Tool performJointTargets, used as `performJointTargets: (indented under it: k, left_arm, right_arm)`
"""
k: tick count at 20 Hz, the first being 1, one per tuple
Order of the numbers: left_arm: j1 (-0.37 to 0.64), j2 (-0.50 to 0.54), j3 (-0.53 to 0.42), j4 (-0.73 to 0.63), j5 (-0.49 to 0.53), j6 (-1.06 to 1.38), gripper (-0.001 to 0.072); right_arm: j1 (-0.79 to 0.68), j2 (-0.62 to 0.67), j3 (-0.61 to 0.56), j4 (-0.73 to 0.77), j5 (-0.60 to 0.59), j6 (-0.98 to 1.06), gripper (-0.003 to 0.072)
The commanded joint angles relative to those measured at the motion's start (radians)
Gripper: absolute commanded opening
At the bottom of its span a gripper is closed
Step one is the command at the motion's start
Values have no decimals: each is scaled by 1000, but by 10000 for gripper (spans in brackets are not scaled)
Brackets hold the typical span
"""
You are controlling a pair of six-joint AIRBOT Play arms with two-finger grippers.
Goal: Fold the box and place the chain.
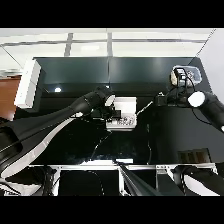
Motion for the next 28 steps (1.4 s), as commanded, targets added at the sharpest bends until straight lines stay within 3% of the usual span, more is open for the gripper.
performJointTargets:
  k: [1, 3, 8, 15, 20, 21, 22, 23, 24, 25, 28]
  left_arm:
    - [1, 0, 0, 0, 0, 0, 28]
    - [1, 0, 0, 0, 0, 0, 29]
    - [1, 0, 0, 0, 0, 0, 29]
    - [1, 0, 0, 0, 0, 0, 28]
    - [1, 0, 0, 0, 0, 0, 28]
    - [1, 0, 0, 0, 0, 0, 28]
    - [1, 0, 0, 0, -1, 0, 29]
    - [1, 0, 0, 0, -1, 0, 29]
    - [1, 0, 0, 0, -1, 0, 29]
    - [1, 0, 0, 0, -1, 0, 28]
    - [1, 0, 0, 0, -2, 0, 29]
  right_arm:
    - [64, -142, 88, -402, -47, 389, 680]
    - [99, -231, 193, -585, 43, 562, 680]
    - [82, -380, 369, -577, 143, 637, 680]
    - [-6, -433, 388, -317, 140, 497, 679]
    - [-7, -450, 388, -317, 161, 485, 678]
    - [-7, -454, 388, -317, 165, 484, 614]
    - [-7, -454, 388, -316, 171, 484, 404]
    - [-7, -454, 388, -317, 177, 484, 281]
    - [-7, -452, 388, -319, 191, 481, 106]
    - [-7, -448, 388, -321, 204, 479, 51]
    - [-7, -401, 388, -320, 253, 402, 7]
